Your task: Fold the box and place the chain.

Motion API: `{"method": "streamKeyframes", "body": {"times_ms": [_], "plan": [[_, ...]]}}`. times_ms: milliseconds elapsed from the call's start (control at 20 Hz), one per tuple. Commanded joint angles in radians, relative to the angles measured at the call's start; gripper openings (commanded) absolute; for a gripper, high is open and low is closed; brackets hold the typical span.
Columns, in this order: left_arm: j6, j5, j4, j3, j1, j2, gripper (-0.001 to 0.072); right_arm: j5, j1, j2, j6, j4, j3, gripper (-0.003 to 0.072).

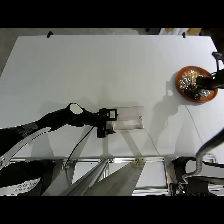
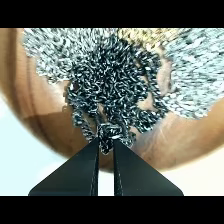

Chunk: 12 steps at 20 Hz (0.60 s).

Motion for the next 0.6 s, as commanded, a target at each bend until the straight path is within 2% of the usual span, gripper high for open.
{"method": "streamKeyframes", "body": {"times_ms": [0, 100, 250, 350, 550], "plan": [[0.0, 0.0, 0.0, 0.001, 0.0, 0.001, 0.021, 0.024, 0.0, 0.105, 0.0, 0.028, 0.0, 0.0017], [0.0, 0.0, 0.0, 0.001, 0.0, 0.001, 0.021, 0.062, 0.0, 0.156, 0.0, 0.076, 0.0, 0.0017], [0.0, 0.0, 0.0, 0.001, 0.0, 0.001, 0.021, 0.131, 0.0, 0.226, -0.016, 0.227, 0.0, 0.0017], [0.0, 0.0, 0.0, 0.001, 0.0, 0.001, 0.021, 0.157, 0.0, 0.248, -0.016, 0.233, 0.0, 0.0017], [0.0, 0.0, 0.0, 0.001, 0.0, 0.001, 0.021, 0.341, 0.055, 0.283, -0.035, 0.401, 0.0, 0.0017]]}}
